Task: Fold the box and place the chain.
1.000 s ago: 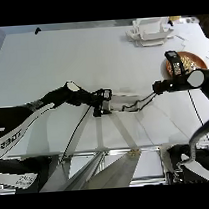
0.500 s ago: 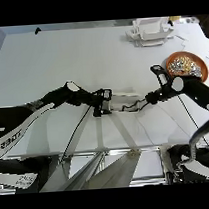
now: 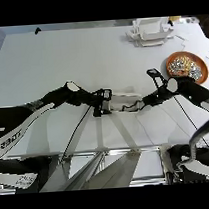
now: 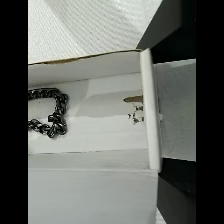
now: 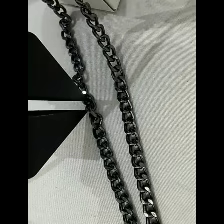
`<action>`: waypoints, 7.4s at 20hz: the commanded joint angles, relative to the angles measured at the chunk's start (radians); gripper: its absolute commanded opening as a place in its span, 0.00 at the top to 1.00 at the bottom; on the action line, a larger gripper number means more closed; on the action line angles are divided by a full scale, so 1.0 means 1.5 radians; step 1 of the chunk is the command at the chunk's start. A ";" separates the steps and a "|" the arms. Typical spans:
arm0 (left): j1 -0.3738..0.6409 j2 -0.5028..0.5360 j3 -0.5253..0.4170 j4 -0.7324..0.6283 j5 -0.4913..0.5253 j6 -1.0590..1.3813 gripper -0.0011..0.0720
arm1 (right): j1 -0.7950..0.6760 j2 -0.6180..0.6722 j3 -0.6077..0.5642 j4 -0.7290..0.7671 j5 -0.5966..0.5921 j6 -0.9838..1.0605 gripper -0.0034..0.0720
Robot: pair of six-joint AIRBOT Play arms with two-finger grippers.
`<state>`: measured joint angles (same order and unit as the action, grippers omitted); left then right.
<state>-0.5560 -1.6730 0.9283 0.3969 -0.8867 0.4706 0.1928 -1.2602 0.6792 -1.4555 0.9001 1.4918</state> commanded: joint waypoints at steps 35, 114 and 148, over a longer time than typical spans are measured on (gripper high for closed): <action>0.001 0.000 0.000 0.000 0.000 0.000 0.70 | 0.279 0.278 0.000 0.322 -0.164 -0.093 0.94; 0.001 0.000 0.000 0.000 0.000 0.000 0.70 | 0.037 0.525 0.002 0.620 0.036 -0.408 0.94; 0.001 0.000 0.000 0.000 0.000 0.000 0.70 | -0.053 0.323 0.105 0.117 0.019 -0.064 0.73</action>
<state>-0.5560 -1.6730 0.9283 0.3969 -0.8867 0.4706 0.2153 -0.7670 0.8036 -1.0012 0.9096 1.2156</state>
